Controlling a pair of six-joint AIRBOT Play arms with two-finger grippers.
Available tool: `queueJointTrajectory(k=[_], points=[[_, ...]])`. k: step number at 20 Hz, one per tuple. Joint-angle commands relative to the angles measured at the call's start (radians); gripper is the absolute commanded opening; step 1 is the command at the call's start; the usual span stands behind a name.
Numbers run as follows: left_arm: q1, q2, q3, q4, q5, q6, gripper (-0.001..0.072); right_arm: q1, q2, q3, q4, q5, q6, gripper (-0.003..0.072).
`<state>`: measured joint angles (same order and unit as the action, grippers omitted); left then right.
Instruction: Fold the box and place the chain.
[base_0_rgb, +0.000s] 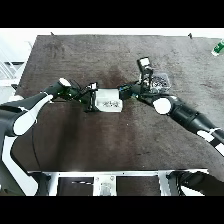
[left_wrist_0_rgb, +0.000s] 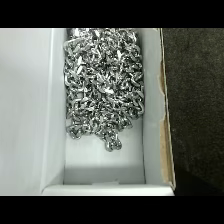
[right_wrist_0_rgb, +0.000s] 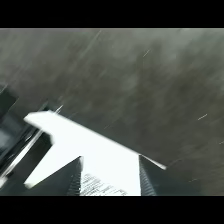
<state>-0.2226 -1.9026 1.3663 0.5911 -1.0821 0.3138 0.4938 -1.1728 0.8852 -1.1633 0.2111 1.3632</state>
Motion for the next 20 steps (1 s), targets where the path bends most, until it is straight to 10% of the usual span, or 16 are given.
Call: queueJointTrajectory(k=[1, 10, 20], points=[[0.000, 0.000, 0.001, 0.000, 0.000, 0.000, 0.0465, -0.097, 0.033, 0.021, 0.000, 0.035, -0.068, 0.0363], [0.000, 0.000, 0.001, 0.000, 0.000, 0.000, 0.0465, -0.344, -0.089, 0.249, 0.563, 0.604, -0.774, 0.0353], [0.000, 0.000, 0.001, 0.000, 0.000, 0.000, 0.0465, -0.389, -0.408, 0.402, 0.692, 0.699, -1.009, 0.0294]])
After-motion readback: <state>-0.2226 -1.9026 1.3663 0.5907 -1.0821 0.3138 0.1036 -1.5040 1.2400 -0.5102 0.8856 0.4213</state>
